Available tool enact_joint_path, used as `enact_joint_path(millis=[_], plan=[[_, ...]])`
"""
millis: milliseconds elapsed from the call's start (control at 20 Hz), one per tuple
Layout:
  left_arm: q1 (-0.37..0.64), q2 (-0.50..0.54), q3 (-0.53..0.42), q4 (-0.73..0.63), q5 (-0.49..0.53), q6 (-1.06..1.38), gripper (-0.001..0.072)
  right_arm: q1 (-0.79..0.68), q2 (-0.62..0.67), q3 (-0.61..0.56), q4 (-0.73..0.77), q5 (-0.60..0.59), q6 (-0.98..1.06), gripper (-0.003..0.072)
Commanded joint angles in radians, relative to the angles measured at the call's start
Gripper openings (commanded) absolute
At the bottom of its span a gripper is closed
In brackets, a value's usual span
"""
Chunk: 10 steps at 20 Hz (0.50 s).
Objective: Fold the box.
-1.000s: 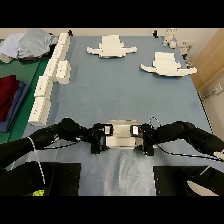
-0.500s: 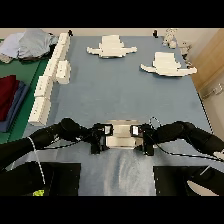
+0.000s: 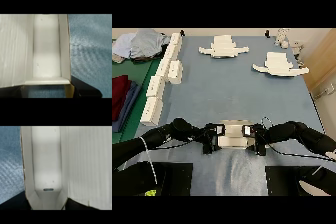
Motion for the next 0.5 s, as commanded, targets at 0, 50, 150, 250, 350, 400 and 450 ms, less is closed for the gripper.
enact_joint_path(millis=[0,50,150,250,350,400,450], plan=[[0.000,0.000,0.001,0.000,0.000,0.000,0.0451,0.000,0.000,0.001,0.001,0.001,0.000,0.0483],[0.000,0.000,0.001,0.000,0.000,0.000,0.0451,0.001,0.000,0.000,0.002,0.000,0.000,0.0484],[0.000,0.000,0.001,0.000,0.000,0.000,0.0450,0.000,0.002,0.002,-0.021,0.005,0.042,0.0664],[0.000,0.000,0.001,0.000,0.000,0.000,0.0451,0.000,0.023,0.011,-0.092,-0.003,0.148,0.0718],[0.000,0.000,0.001,0.000,0.000,0.000,0.0451,0.000,0.079,0.038,-0.229,-0.074,0.317,0.0718],[0.000,0.000,0.001,0.000,0.000,0.000,0.0451,0.000,0.112,0.055,-0.296,-0.136,0.403,0.0718],[0.000,0.000,0.001,0.000,0.000,0.000,0.0451,0.000,0.147,0.076,-0.364,-0.216,0.491,0.0716]])
